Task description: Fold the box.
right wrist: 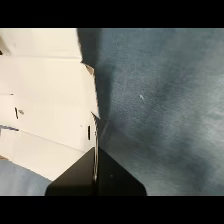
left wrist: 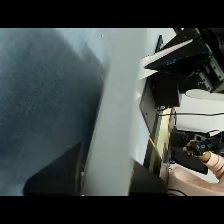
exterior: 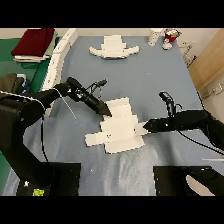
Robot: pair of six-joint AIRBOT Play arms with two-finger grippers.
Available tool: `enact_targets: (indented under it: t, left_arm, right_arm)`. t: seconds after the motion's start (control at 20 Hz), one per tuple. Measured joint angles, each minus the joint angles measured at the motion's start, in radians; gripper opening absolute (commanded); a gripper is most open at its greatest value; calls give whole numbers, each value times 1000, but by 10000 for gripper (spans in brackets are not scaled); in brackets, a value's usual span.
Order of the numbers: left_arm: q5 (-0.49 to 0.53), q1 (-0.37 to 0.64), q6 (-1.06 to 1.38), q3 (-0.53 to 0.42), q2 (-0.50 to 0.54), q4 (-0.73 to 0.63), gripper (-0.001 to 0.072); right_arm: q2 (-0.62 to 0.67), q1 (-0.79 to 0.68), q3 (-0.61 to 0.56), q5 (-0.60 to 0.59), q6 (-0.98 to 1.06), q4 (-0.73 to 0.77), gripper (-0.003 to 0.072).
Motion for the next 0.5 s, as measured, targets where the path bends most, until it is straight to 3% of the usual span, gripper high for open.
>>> enact_targets:
  t: [0.1,0.15,0.2,0.45,0.5]
  left_arm:
    - [-11,-1,20,2,-1,-2,214]
    - [-14,-2,31,2,-2,-2,167]
    - [-19,-2,40,3,-2,-2,15]
    - [-51,-3,88,3,-2,-5,13]
    - [-56,-4,92,3,-2,-5,12]
  right_arm:
    - [0,0,0,-6,0,0,4]
    - [0,0,0,-6,0,0,4]
    - [0,0,0,-6,0,0,4]
    - [0,0,0,1,-1,0,15]
    - [0,1,0,6,-1,0,107]
